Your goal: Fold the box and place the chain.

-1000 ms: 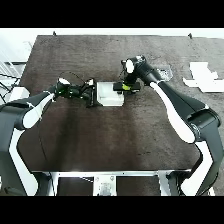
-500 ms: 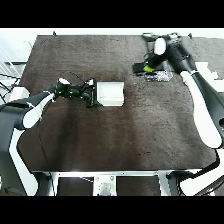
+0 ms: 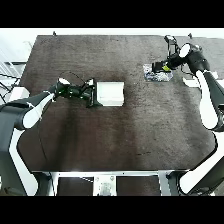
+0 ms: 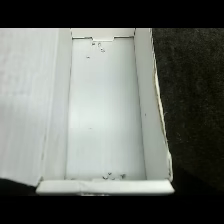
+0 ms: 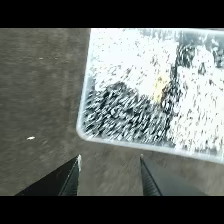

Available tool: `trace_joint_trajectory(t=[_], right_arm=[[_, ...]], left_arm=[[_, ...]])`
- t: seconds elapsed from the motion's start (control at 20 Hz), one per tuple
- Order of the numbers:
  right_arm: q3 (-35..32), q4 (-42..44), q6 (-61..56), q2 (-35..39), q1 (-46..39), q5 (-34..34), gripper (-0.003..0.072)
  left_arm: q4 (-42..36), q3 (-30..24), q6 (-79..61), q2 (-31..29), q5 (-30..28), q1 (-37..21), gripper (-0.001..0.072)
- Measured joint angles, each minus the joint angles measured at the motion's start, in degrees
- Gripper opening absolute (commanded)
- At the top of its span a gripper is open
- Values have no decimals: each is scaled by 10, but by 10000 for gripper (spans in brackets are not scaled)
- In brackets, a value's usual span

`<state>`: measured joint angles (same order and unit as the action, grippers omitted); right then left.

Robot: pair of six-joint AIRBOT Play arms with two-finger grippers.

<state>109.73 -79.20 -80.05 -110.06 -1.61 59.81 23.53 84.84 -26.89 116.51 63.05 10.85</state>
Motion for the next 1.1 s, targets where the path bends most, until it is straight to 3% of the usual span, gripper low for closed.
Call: trace_joint_trajectory(t=[0.4, 0.45, 0.55, 0.8, 1.1], right_arm=[[36, 23, 79, -65, -9, -14, 409], [37, 26, 85, -71, -8, -11, 377], [39, 34, 96, -81, -3, -9, 219], [45, 40, 111, -90, 3, 2, 18], [55, 25, 112, -90, 4, 15, 11]], left_arm=[[0, 0, 0, 0, 0, 0, 516], [0, 0, 0, 0, 0, 0, 516], [0, 0, 0, 0, 0, 0, 515], [0, 0, 0, 0, 0, 0, 515], [0, 0, 0, 0, 0, 0, 516]])
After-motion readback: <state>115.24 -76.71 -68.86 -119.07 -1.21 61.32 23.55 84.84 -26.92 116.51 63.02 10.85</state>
